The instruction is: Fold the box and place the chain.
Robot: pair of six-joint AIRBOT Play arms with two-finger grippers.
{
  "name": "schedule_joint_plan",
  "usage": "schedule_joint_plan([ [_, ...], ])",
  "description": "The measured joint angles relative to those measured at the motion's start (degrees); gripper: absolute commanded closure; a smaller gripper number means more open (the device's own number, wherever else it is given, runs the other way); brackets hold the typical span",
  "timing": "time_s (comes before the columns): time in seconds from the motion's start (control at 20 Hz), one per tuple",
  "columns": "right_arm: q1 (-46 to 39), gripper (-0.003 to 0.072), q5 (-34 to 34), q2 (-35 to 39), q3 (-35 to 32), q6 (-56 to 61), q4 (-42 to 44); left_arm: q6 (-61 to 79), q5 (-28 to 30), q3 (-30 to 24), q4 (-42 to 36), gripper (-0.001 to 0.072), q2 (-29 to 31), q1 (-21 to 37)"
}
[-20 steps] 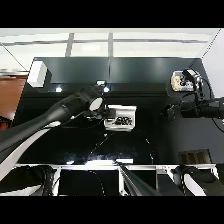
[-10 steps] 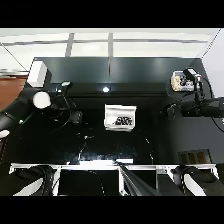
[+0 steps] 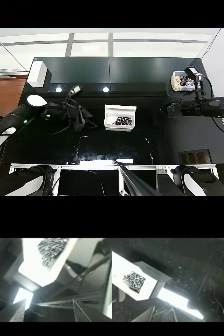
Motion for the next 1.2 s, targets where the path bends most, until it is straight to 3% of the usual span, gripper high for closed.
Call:
schedule_joint_plan([
  [0.2,0.00,0.0403,-0.59,0.00,0.00,0.24,0.00,14.14,1.05,3.93,1.07,-0.0008,-6.97,-2.75],
  [0.5,0.00,0.0403,-0.81,-0.02,0.00,0.39,0.02,21.51,1.64,9.53,3.69,-0.0008,-15.04,-5.14],
  [1.1,0.00,0.0403,-0.90,-0.02,0.00,0.33,0.00,22.91,4.44,12.96,1.05,-0.0003,-18.99,-8.87],
  [1.2,0.00,0.0403,-0.90,-0.02,0.00,0.31,-0.20,22.69,4.37,13.29,1.05,0.0039,-19.28,-9.35],
])
